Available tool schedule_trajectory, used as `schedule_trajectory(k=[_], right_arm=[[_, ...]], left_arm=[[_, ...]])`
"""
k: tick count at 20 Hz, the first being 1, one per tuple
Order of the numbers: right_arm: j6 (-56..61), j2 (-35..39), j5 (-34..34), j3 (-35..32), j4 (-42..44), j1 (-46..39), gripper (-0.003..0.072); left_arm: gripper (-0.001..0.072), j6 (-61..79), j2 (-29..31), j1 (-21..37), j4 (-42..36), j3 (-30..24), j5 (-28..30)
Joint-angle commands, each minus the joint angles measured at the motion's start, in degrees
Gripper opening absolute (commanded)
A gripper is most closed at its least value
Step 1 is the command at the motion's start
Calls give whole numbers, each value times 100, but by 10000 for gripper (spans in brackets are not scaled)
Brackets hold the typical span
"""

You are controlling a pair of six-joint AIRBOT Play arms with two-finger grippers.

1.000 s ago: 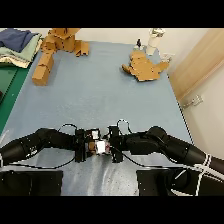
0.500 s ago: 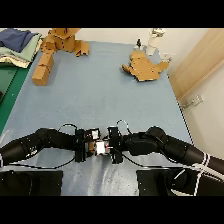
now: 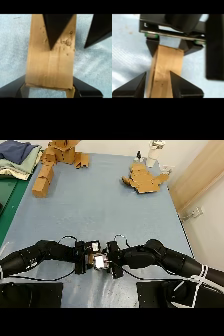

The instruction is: Fold the box.

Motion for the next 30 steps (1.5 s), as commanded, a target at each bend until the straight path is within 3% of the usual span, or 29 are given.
schedule_trajectory(k=[1,6,10,11,12,14,18,20,23,25,30], right_arm=[[284,179,133,11,-243,4,462],[1357,922,-22,11,-741,4,462],[3716,1502,-1294,-7,-787,4,446],[4780,1495,-1858,-7,-796,4,265],[5681,1416,-2352,-44,-796,4,0],[6428,1241,-2658,-271,-404,9,2],[6341,977,-1036,-922,1897,22,2],[6758,990,-35,-984,1996,26,1],[7248,979,940,-984,1993,17,1],[7436,962,1327,-1001,1987,17,1],[7451,688,1314,-1005,1967,22,1]], left_arm=[[474,-4,2,2,0,7,0],[474,-4,4,2,0,7,0],[474,-4,4,2,-2,7,0],[474,-4,4,2,0,7,0],[474,-4,4,2,0,7,2],[474,-4,2,2,-2,7,0],[474,-4,4,2,0,7,2],[474,-4,2,2,-2,7,0],[474,-4,4,2,0,7,0],[473,-4,4,2,-2,7,2],[474,-4,2,2,-2,7,2]])
